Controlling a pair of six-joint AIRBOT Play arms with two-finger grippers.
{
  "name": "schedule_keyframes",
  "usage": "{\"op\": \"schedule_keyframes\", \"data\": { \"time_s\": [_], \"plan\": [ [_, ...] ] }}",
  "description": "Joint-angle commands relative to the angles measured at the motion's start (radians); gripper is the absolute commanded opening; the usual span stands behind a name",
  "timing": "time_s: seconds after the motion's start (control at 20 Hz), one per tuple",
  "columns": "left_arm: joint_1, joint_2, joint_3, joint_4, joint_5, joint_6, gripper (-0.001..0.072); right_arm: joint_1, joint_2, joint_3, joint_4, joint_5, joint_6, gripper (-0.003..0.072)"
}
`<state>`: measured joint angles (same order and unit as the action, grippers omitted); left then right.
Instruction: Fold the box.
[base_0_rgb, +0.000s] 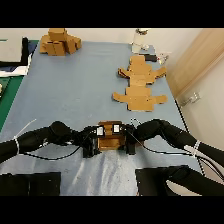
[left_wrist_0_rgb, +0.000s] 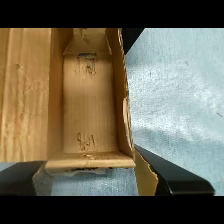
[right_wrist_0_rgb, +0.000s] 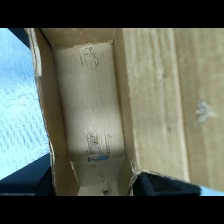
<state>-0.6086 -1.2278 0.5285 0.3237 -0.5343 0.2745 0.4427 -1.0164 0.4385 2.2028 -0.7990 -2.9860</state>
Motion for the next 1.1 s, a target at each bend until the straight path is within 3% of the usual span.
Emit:
{"op": "schedule_keyframes", "data": {
  "time_s": [0.0, 0.25, 0.35, 1.05],
  "plan": [
    [-0.009, -0.001, 0.000, -0.010, 0.012, 0.015, 0.0695, 0.000, 0.000, 0.001, 0.000, 0.001, 0.001, 0.0536],
    [-0.015, -0.003, 0.000, -0.012, 0.036, 0.014, 0.0691, 0.000, 0.000, 0.001, 0.000, 0.001, 0.001, 0.0536],
    [-0.015, -0.003, 0.001, -0.012, 0.035, 0.015, 0.0521, 0.000, 0.000, 0.001, 0.000, 0.001, 0.001, 0.0535],
    [-0.015, -0.003, 0.000, -0.013, 0.045, 0.014, 0.0520, 0.000, 0.000, 0.000, 0.000, 0.001, 0.001, 0.0535]
  ]
}}
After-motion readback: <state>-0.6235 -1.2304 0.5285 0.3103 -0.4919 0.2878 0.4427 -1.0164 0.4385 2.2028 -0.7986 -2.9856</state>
